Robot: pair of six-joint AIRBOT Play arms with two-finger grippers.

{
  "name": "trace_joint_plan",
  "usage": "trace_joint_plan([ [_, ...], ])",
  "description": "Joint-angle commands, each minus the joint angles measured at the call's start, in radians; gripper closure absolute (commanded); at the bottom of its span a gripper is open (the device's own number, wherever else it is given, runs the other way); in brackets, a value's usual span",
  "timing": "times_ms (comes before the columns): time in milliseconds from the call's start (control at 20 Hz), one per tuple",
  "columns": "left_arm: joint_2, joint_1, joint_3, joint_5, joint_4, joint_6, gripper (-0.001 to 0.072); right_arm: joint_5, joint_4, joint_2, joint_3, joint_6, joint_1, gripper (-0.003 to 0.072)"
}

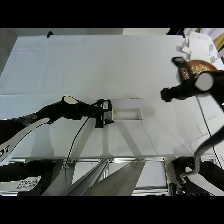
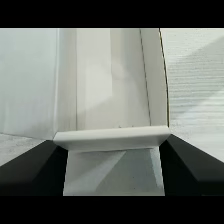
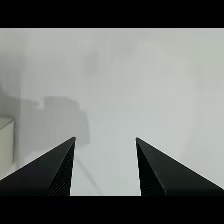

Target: Fold the box and place the chain.

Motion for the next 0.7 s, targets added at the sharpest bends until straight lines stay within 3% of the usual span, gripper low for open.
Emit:
trace_joint_plan([
  [0,0.0,0.0,0.0,-0.002,-0.001,0.0,0.0559,-0.1,-0.006,-0.017,0.061,-0.05,-0.164,0.031],
  [250,0.0,0.0,0.0,-0.003,-0.001,0.0,0.0559,-0.031,-0.09,-0.255,0.307,-0.049,-0.269,0.0318],
  [400,0.0,0.0,0.0,-0.003,-0.001,0.0,0.0559,-0.009,-0.113,-0.408,0.439,-0.027,-0.344,0.0362],
  [650,0.0,0.0,0.0,-0.003,-0.001,0.0,0.0559,0.002,-0.114,-0.546,0.479,0.035,-0.472,0.0363],
])
